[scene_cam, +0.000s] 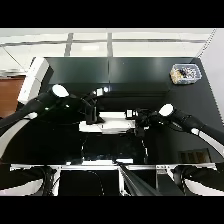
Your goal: Fold the box and place the chain.
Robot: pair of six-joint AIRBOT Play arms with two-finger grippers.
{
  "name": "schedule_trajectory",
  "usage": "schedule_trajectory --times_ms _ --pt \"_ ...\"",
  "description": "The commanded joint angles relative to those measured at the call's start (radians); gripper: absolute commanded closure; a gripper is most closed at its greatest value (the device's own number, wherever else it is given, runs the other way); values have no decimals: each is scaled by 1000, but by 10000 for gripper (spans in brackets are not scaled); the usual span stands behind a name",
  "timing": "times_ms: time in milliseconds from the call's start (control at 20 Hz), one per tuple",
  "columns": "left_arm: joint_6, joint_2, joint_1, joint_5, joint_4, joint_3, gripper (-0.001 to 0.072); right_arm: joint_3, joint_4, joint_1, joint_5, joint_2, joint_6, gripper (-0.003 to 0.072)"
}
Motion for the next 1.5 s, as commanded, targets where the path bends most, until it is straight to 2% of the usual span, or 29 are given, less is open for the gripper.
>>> schedule_trajectory --times_ms 0,50,100,150,200,250,300,400,450,500,600,700,800,850,950,1100,1200,1300,1400,1450 --pt "-313 99 69 -127 216 16 44 0 -3 0 2 0 0 370" --pt "-427 112 91 -194 248 16 73 0 -3 0 2 0 0 370" --pt "-548 112 110 -278 228 16 275 0 -3 0 2 0 0 370" --pt "-594 101 119 -368 168 12 662 0 -2 0 2 0 0 370" --pt "-568 84 119 -448 58 -2 679 0 -2 0 2 0 0 370" --pt "-547 70 110 -456 -74 -31 679 0 -2 0 2 0 0 369" --pt "-519 62 93 -404 -172 -63 679 0 -2 0 3 0 0 369" --pt "-476 56 47 -158 -257 -117 679 0 -2 0 3 0 0 370" --pt "-472 56 27 -10 -288 -129 678 0 -2 0 3 0 0 369" --pt "-461 57 18 95 -326 -127 678 0 -2 0 3 0 0 370" --pt "-418 57 27 239 -417 -118 679 0 -2 0 3 0 0 369" --pt "-431 34 23 328 -359 -116 679 0 -2 0 3 0 0 369" --pt "-592 -24 23 305 -178 -111 679 0 -2 0 3 0 0 370" --pt "-655 -52 24 262 -126 -111 679 0 -2 0 3 0 0 370" --pt "-667 -103 20 173 -119 -111 679 0 -2 0 3 0 0 369" --pt "-657 -104 17 197 -121 -99 680 0 -2 0 3 0 0 370" --pt "-665 -43 72 163 -117 -44 680 0 -2 0 3 0 0 370" --pt "-684 65 157 111 -104 10 680 0 -2 0 3 0 0 369" --pt "-655 205 231 87 -53 -6 680 0 -2 0 3 0 0 370" --pt "-615 278 256 89 4 -53 679 0 -2 0 3 0 0 370"
